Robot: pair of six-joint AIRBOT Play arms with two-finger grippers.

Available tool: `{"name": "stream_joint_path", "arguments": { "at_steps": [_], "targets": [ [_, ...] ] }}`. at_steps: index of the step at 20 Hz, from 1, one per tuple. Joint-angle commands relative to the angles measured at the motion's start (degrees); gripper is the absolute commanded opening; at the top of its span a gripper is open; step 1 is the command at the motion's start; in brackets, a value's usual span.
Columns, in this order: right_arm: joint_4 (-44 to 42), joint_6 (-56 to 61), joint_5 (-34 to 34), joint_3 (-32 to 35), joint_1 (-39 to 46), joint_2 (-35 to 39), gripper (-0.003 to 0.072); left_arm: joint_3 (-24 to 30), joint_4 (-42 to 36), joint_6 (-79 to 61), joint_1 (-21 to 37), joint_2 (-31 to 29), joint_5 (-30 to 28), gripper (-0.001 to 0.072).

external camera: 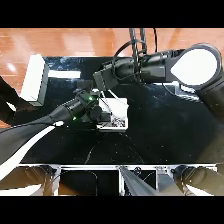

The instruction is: Fold the box and place the chain.

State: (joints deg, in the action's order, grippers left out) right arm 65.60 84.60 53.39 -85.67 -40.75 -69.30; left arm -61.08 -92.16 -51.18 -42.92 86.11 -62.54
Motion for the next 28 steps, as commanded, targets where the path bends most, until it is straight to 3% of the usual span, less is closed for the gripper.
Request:
{"name": "stream_joint_path", "arguments": {
  "at_steps": [1, 7, 13, 22, 28],
  "targets": [
    [0.3, 0.0, -2.5, -0.5, 0.0, 0.0, 0.0047, 0.3, 0.0, 0.0, 0.0, 0.1, 0.0, 0.0024],
    [2.9, 0.5, -1.9, -0.5, 0.0, 0.0, 0.0046, 0.3, 0.0, 0.0, 0.0, 0.3, 0.0, 0.0024],
    [12.8, 3.7, 9.0, -0.4, 0.0, 0.0, 0.0046, 0.3, 0.0, 0.0, 0.0, 0.3, -0.3, 0.0024],
    [15.2, 5.7, 16.2, -0.4, 0.0, 4.3, 0.0046, 0.3, 0.0, 0.0, 0.0, 0.3, -0.4, 0.0024],
    [23.6, 9.1, 21.0, -0.4, 0.1, 7.9, 0.0045, 0.3, 0.0, 0.0, 0.0, 0.3, -0.4, 0.0024]
  ]
}}
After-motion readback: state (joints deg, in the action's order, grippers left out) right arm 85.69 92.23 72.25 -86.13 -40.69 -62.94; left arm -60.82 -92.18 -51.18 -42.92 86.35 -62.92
